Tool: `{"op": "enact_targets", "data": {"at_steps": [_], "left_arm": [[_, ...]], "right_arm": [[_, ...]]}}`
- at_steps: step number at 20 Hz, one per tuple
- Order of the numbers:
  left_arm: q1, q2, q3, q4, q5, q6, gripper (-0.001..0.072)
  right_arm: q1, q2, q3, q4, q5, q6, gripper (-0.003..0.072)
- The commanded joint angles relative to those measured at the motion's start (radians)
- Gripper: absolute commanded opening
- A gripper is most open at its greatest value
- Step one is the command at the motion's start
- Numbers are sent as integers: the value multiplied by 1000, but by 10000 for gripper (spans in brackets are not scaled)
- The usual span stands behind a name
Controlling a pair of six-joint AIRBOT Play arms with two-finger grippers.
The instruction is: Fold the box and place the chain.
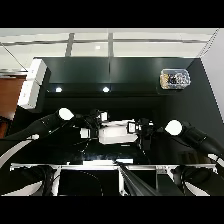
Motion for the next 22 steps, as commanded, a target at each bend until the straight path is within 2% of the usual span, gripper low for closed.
{"op": "enact_targets", "data": {"at_steps": [1,9,19,22], "left_arm": [[-1,-1,-1,0,-1,0,31],[-1,-1,-1,0,-1,0,31],[-1,0,-1,0,-2,0,31],[-1,0,0,0,-5,0,31]], "right_arm": [[1,2,4,24,-13,3,657],[-57,4,112,22,-4,30,657],[-92,3,115,23,39,11,657],[-91,3,108,43,99,-50,656]]}}
